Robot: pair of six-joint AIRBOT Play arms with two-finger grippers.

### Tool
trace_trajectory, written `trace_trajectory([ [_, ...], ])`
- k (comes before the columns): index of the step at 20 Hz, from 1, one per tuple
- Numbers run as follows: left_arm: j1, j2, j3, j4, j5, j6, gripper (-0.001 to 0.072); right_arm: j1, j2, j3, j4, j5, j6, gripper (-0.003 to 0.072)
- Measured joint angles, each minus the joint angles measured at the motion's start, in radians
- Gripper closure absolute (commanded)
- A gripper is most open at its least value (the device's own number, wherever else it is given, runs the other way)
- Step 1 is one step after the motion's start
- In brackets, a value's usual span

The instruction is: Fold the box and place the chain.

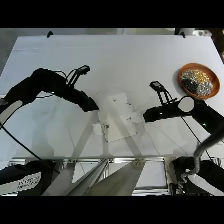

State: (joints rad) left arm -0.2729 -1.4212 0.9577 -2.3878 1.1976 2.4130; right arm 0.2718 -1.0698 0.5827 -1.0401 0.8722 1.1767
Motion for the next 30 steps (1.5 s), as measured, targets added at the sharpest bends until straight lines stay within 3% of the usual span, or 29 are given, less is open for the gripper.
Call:
trace_trajectory([
  [9, -0.051, -0.192, 0.000, -0.163, 0.000, 0.176, 0.0091, 0.000, 0.000, 0.000, 0.000, -0.002, -0.002, 0.0671],
  [11, -0.066, -0.209, 0.000, -0.182, -0.016, 0.209, 0.0276, 0.000, 0.000, 0.000, 0.000, -0.002, -0.002, 0.0671],
  [13, -0.074, -0.217, 0.000, -0.193, -0.030, 0.230, 0.0356, 0.000, 0.000, 0.000, 0.000, 0.000, 0.001, 0.0671],
  [17, -0.079, -0.225, 0.000, -0.192, -0.021, 0.257, 0.0700, 0.000, 0.000, 0.000, 0.001, 0.001, 0.003, 0.0671],
  [21, -0.080, -0.219, 0.000, -0.181, -0.004, 0.285, 0.0702, 0.000, 0.000, 0.000, 0.003, 0.002, 0.004, 0.0645],
  [23, -0.080, -0.195, 0.000, -0.164, -0.006, 0.299, 0.0702, 0.000, 0.001, 0.007, 0.000, 0.018, 0.005, 0.0452],
  [30, -0.082, 0.013, 0.000, -0.142, 0.004, 0.404, 0.0698, 0.000, 0.137, 0.060, -0.008, 0.151, 0.011, 0.0442],
])
